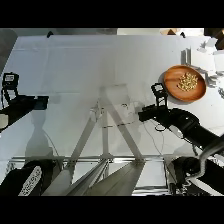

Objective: Fold the box and place the chain.

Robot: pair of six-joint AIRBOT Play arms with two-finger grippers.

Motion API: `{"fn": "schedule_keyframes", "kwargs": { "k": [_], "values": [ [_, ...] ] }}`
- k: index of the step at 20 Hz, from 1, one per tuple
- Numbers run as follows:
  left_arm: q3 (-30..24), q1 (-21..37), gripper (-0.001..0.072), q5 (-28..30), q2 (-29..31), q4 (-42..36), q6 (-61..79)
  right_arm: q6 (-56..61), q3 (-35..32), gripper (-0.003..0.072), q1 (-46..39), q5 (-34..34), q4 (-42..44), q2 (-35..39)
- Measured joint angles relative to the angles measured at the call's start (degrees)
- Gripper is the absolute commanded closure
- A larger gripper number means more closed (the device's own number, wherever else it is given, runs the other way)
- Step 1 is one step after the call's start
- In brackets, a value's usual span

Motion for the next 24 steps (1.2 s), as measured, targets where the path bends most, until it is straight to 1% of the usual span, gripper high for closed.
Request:
{"fn": "schedule_keyframes", "kwargs": {
  "k": [6, 8, 10, 13, 16, 17, 18, 23, 24],
  "values": [
    [0.00, 0.00, 0.0070, 0.04, 0.00, 0.00, -0.02, 0.00, 0.00, 0.0676, 0.00, -0.04, 0.17, -0.22],
    [0.00, 0.00, 0.0070, 1.20, 0.00, -0.68, -0.04, 0.00, 0.00, 0.0676, 0.00, -0.04, 0.17, -0.22],
    [0.00, 0.00, 0.0070, 1.86, 0.00, -3.23, -0.13, 0.00, 0.00, 0.0676, 0.00, -0.04, 0.20, -0.22],
    [0.00, -0.04, 0.0077, 0.87, -0.07, -7.89, -1.33, 0.00, 0.00, 0.0676, 0.00, -0.04, 0.20, -0.22],
    [0.00, -0.87, 0.0087, -1.27, -0.39, -10.58, -4.13, 0.00, 0.00, 0.0676, 0.00, -0.04, 0.20, -0.22],
    [0.02, -1.40, 0.0205, -2.14, -0.50, -11.02, -4.11, 0.00, 0.00, 0.0676, 0.00, -0.04, 0.22, -0.22],
    [0.13, -2.12, 0.0233, -3.61, -0.59, -11.23, -3.41, 0.00, 0.00, 0.0676, 0.00, -0.04, 0.22, -0.22],
    [2.45, -6.25, 0.0228, -11.08, -1.77, -8.26, -1.77, 0.00, 0.00, 0.0676, 0.00, -0.04, 0.22, -0.22],
    [3.89, -7.52, 0.0189, -12.39, -3.04, -7.98, -1.66, 0.00, 0.00, 0.0676, 0.00, -0.04, 0.22, -0.22]
  ]
}}
